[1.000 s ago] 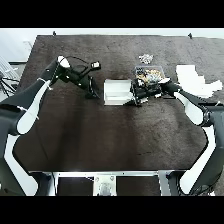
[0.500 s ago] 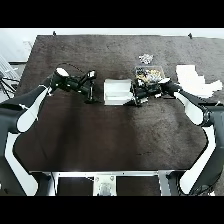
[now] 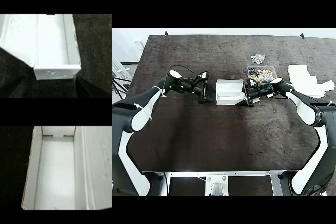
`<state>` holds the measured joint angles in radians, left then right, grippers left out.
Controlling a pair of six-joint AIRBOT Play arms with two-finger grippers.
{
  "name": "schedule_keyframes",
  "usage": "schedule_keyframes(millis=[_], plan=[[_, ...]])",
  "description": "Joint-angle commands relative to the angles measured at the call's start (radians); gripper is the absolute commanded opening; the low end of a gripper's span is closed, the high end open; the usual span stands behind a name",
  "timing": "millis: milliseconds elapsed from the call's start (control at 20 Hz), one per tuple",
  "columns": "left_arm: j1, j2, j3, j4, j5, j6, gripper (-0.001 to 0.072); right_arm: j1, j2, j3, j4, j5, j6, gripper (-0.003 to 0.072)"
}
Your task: Fold the box and place the chain.
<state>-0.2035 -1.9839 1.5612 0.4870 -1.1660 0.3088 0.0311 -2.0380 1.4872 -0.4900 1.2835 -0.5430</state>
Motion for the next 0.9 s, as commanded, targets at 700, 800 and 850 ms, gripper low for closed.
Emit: schedule_keyframes(millis=[700, 800, 850], plan=[[-0.029, -0.043, 0.002, -0.061, -0.012, 0.04, 0.072, 0.001, 0.0, 0.0, 0.0, 0.0, 0.0, 0.0587], [-0.038, -0.043, 0.002, -0.063, 0.014, 0.04, 0.072, 0.001, 0.0, 0.0, 0.0, 0.0, 0.0, 0.0587], [-0.04, -0.044, 0.002, -0.072, 0.018, 0.04, 0.072, 0.001, 0.0, 0.0, 0.0, 0.0, 0.0, 0.0587]])
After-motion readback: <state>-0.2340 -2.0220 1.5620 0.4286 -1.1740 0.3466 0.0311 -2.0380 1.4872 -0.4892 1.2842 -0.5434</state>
